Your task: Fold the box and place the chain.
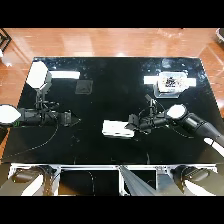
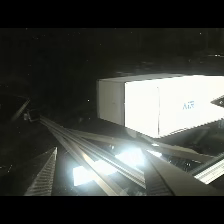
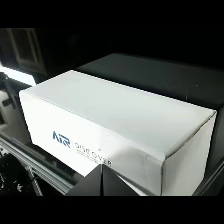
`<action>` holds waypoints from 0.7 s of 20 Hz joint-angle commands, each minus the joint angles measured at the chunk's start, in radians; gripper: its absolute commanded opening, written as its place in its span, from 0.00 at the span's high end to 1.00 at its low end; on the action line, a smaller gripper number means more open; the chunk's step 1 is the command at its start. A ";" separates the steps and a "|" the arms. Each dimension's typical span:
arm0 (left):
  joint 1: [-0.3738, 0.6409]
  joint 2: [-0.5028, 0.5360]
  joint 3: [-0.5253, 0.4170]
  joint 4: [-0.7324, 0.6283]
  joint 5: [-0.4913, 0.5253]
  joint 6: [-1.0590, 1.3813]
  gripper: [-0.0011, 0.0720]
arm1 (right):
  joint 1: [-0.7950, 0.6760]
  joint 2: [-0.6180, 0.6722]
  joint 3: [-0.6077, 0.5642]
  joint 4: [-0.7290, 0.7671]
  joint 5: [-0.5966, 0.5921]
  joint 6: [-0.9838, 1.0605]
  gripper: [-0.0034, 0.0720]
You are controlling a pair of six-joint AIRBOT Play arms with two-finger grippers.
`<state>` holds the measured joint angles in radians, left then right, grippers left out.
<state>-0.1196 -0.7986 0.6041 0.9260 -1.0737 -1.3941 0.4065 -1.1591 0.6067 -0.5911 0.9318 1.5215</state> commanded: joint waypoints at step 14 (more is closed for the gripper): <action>0.001 0.001 0.000 0.000 0.001 0.000 0.14 | 0.001 -0.005 0.000 -0.037 -0.029 0.010 0.93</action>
<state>-0.1196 -0.7986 0.6044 0.9257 -1.0733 -1.3941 0.4068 -1.1633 0.6067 -0.6395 0.9085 1.5291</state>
